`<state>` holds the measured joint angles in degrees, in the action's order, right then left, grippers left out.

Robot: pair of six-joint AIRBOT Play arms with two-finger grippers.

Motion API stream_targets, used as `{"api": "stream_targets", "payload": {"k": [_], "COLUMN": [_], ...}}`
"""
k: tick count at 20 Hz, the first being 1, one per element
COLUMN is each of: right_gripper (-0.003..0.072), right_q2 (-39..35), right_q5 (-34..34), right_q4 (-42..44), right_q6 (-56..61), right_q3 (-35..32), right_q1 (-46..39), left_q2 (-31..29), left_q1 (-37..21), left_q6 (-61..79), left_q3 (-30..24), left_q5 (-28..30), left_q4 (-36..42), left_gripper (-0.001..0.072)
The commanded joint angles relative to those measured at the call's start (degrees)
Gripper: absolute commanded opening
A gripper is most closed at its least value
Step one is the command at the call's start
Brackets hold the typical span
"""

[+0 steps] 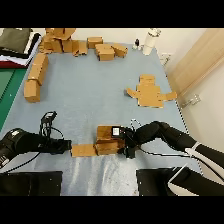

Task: Fold the box.

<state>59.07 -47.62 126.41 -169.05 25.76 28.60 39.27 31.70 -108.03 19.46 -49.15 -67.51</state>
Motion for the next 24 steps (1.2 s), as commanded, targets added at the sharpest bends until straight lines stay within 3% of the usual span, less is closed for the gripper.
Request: {"api": "stream_targets", "payload": {"k": [1,7,9,16,22,23,24], "right_gripper": [0.0410,0.0410,0.0410,0.0410,0.0410,0.0410,0.0410], "right_q2": [0.02,0.02,0.02,0.02,0.02,0.02,0.02], "right_q5": [-0.02,0.00,0.00,0.00,0.00,0.00,0.00], "right_q4": [0.00,-0.02,-0.02,-0.02,-0.02,-0.02,-0.02], "right_q6": [0.00,0.00,0.00,0.00,0.00,0.00,0.00], "right_q3": [0.00,0.00,0.00,0.00,0.00,0.00,0.00], "right_q1": [0.04,0.04,0.04,0.04,0.04,0.04,0.04], "left_q2": [2.27,8.02,8.35,10.21,10.21,10.21,10.21], "left_q1": [-1.31,4.44,6.69,13.38,13.57,13.57,13.57], "left_q6": [6.73,11.08,14.88,15.21,13.57,13.49,13.46], "left_q3": [-2.97,-2.99,-2.99,-2.64,-0.85,-0.83,-0.83], "left_q5": [5.35,11.72,14.67,21.27,19.93,19.63,19.23], "left_q4": [17.59,25.22,30.53,35.89,35.85,35.85,35.85], "left_gripper": [0.0010,0.0010,0.0009,0.0009,0.0015,0.0100,0.0331]}}
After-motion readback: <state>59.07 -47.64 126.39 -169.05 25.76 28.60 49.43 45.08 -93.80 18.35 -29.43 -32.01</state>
